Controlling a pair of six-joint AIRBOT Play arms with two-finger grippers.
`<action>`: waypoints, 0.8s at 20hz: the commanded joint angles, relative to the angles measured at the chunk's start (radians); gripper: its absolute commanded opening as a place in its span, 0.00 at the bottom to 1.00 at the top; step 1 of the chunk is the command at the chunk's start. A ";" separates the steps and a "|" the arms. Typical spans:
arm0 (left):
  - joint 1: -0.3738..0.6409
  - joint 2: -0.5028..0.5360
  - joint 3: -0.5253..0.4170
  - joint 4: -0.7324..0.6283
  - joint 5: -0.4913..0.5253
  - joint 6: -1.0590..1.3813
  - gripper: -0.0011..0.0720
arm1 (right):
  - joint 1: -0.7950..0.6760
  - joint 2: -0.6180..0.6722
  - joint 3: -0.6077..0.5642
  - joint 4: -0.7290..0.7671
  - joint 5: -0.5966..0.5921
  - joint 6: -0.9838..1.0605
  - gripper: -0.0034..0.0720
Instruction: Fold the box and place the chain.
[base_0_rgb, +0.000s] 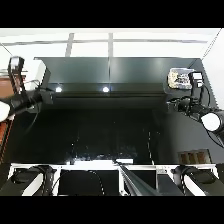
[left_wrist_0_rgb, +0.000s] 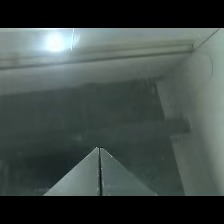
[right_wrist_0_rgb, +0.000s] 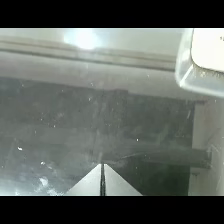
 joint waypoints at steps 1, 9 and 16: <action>-0.024 0.101 -0.141 -0.001 0.061 0.003 0.05 | 0.000 0.000 -0.016 -0.002 -0.008 -0.001 0.06; -0.026 0.098 -0.141 -0.015 0.026 0.001 0.05 | 0.000 0.000 -0.016 -0.002 -0.008 -0.001 0.06; -0.026 0.098 -0.141 -0.015 0.026 0.001 0.05 | 0.000 0.000 -0.016 -0.002 -0.008 -0.001 0.06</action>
